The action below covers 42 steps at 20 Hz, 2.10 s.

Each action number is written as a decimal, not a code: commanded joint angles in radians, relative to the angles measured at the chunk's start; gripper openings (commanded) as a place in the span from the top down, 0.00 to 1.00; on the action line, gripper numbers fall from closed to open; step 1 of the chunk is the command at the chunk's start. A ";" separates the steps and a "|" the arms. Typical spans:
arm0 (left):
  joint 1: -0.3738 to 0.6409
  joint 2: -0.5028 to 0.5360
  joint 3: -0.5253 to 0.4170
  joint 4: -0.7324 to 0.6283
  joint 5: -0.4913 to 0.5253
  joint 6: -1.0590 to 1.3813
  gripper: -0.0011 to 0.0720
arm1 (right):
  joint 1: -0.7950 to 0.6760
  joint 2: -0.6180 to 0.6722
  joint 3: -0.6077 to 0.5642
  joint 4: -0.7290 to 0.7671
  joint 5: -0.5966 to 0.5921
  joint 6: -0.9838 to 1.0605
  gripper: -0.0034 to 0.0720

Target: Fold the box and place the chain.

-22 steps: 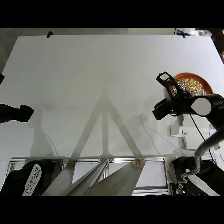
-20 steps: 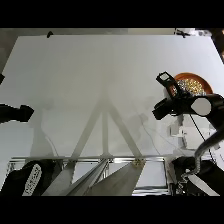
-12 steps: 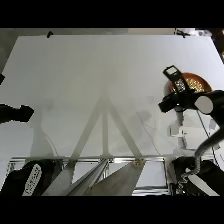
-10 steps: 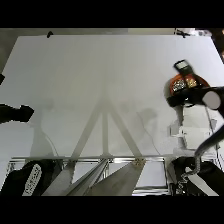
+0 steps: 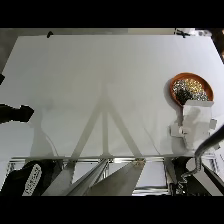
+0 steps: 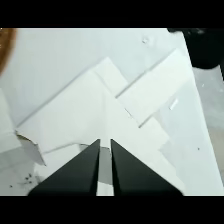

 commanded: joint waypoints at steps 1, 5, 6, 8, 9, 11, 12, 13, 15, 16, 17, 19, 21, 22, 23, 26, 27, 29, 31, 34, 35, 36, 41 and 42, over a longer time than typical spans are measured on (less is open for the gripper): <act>0.000 0.001 0.000 0.000 0.000 0.000 0.03 | -0.156 -0.053 0.009 -0.007 0.014 -0.143 0.51; 0.000 0.001 0.000 0.000 0.000 0.000 0.03 | -0.166 -0.170 0.009 -0.024 0.093 -0.330 0.31; 0.000 0.001 0.000 0.000 0.000 0.000 0.03 | -0.166 -0.204 0.009 -0.024 0.128 -0.358 0.30; 0.000 0.000 0.000 0.000 0.000 0.000 0.03 | -0.166 -0.262 0.008 -0.005 0.173 -0.405 0.20; 0.000 0.000 0.000 0.000 0.000 0.000 0.03 | -0.166 -0.279 0.008 0.022 0.185 -0.431 0.17; 0.000 0.001 0.000 0.000 0.000 0.000 0.03 | -0.166 -0.307 0.008 0.042 0.192 -0.451 0.18; 0.000 0.000 0.000 0.000 0.000 0.000 0.03 | -0.166 -0.317 0.008 0.032 0.192 -0.451 0.18; 0.000 0.001 0.000 0.000 0.000 0.000 0.03 | -0.166 -0.324 0.008 0.017 0.191 -0.451 0.18; 0.000 0.001 0.000 0.000 0.000 0.000 0.03 | -0.166 -0.340 0.008 0.007 0.192 -0.451 0.20; 0.000 0.000 0.000 0.000 0.000 0.000 0.03 | -0.166 -0.349 0.008 0.011 0.191 -0.450 0.24; 0.000 0.001 0.000 0.000 0.000 0.000 0.03 | -0.166 -0.362 0.008 0.020 0.191 -0.450 0.24; 0.000 0.001 0.000 0.000 0.000 0.000 0.03 | -0.166 -0.389 0.008 0.056 0.192 -0.450 0.36; 0.000 0.001 0.000 0.000 0.000 0.000 0.03 | -0.166 -0.402 0.008 0.105 0.190 -0.450 0.64; 0.000 0.000 0.000 0.000 0.000 0.000 0.03 | -0.164 -0.401 0.008 0.127 0.190 -0.451 0.85; 0.000 0.001 0.000 0.000 0.000 0.000 0.03 | -0.159 -0.399 0.008 0.140 0.193 -0.455 0.94; 0.000 0.000 0.000 0.000 0.000 0.000 0.03 | -0.099 -0.373 0.008 0.193 0.208 -0.533 0.94; 0.000 0.001 0.000 0.000 0.000 0.000 0.03 | -0.064 -0.361 0.008 0.220 0.213 -0.538 0.94; 0.000 0.001 0.000 0.000 0.000 0.000 0.03 | 0.019 -0.335 0.008 0.298 0.233 -0.549 0.94; 0.000 0.001 0.000 0.000 0.000 0.000 0.03 | 0.112 -0.303 0.008 0.383 0.257 -0.548 0.94; 0.000 0.001 0.000 0.000 0.000 0.000 0.03 | 0.241 -0.251 0.008 0.467 0.308 -0.546 0.94; 0.000 0.001 0.000 0.000 0.000 0.000 0.03 | 0.282 -0.234 0.008 0.493 0.328 -0.540 0.94; 0.000 0.000 0.000 0.000 0.000 0.000 0.03 | 0.315 -0.219 0.008 0.517 0.340 -0.522 0.94; 0.000 0.000 0.000 0.000 0.000 0.000 0.03 | 0.492 -0.150 0.000 0.669 0.336 -0.472 0.94; 0.000 0.001 0.000 0.000 0.000 0.000 0.03 | 0.532 -0.143 -0.009 0.688 0.328 -0.455 0.94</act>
